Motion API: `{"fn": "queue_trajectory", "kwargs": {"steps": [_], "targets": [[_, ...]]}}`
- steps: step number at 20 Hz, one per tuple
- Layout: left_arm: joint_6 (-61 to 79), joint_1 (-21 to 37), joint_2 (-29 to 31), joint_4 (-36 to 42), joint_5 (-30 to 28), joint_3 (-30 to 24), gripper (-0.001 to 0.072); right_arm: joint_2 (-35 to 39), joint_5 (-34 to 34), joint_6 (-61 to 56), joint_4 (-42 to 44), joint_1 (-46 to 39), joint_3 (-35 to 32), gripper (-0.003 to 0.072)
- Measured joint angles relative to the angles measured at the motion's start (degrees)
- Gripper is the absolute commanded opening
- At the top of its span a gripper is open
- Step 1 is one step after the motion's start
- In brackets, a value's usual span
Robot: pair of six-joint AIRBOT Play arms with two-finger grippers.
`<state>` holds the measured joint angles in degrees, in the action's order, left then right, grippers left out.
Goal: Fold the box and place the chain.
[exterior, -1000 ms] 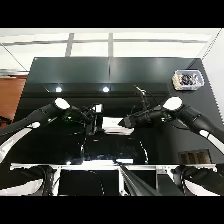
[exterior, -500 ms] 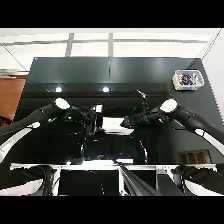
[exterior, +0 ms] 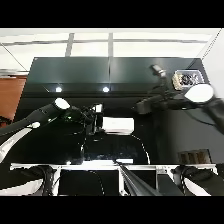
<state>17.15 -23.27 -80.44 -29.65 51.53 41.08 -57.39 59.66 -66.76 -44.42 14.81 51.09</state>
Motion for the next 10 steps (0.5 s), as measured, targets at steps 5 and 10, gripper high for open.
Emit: {"fn": "queue_trajectory", "kwargs": {"steps": [5,10], "targets": [[-4.1,0.1,4.3,-4.7,0.4,1.0,0.0719,7.3,7.5,-5.6,-9.5,-8.7,1.8,0.0014],[-14.0,-2.4,10.5,-8.8,1.4,3.4,0.0712,9.0,10.6,-8.0,-14.4,-12.0,1.9,0.0013]]}}
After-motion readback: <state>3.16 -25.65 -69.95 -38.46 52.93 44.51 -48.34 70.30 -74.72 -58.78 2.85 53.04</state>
